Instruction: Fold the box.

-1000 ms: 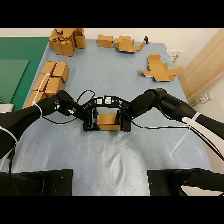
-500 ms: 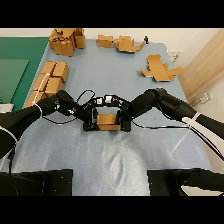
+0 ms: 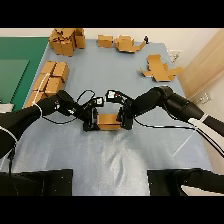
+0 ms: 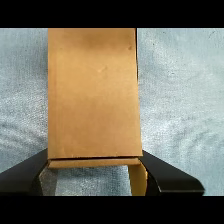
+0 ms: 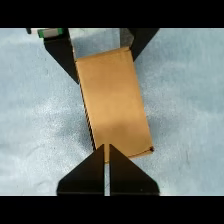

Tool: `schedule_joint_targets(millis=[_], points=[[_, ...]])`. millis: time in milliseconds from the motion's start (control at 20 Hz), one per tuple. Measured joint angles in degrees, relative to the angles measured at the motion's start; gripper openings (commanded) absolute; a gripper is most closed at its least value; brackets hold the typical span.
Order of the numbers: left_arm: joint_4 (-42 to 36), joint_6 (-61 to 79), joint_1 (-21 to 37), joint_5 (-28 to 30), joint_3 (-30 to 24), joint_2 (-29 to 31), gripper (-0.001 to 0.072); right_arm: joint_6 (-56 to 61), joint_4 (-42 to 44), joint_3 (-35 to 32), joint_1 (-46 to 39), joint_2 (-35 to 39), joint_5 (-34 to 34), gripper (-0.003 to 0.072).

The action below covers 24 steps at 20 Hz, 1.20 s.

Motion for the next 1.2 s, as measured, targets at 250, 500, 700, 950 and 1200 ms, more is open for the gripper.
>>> schedule_joint_targets(millis=[250, 500, 700, 950, 1200], points=[[0.0, 0.0, 0.0, 0.0, 0.0, 0.0, 0.0347, 8.6, 8.5, -6.3, -1.8, 7.5, 13.4, 0.0002], [0.0, 0.0, 0.0, 0.0, 0.0, 0.0, 0.0348, 15.6, 15.8, -20.7, 0.5, 18.4, 30.6, 0.0003], [0.0, 0.0, 0.0, 0.1, 0.0, 0.0, 0.0347, 16.8, 17.5, -21.9, 3.5, 15.4, 29.3, 0.0003], [0.0, 0.0, 0.0, 0.2, 0.0, 0.0, 0.0347, 14.8, 18.1, -18.1, 7.0, 7.7, 28.8, 0.0003], [0.0, 0.0, 0.0, 0.2, 0.0, 0.0, 0.0347, 13.9, 18.0, -16.2, 7.9, 4.1, 28.7, 0.0003]])
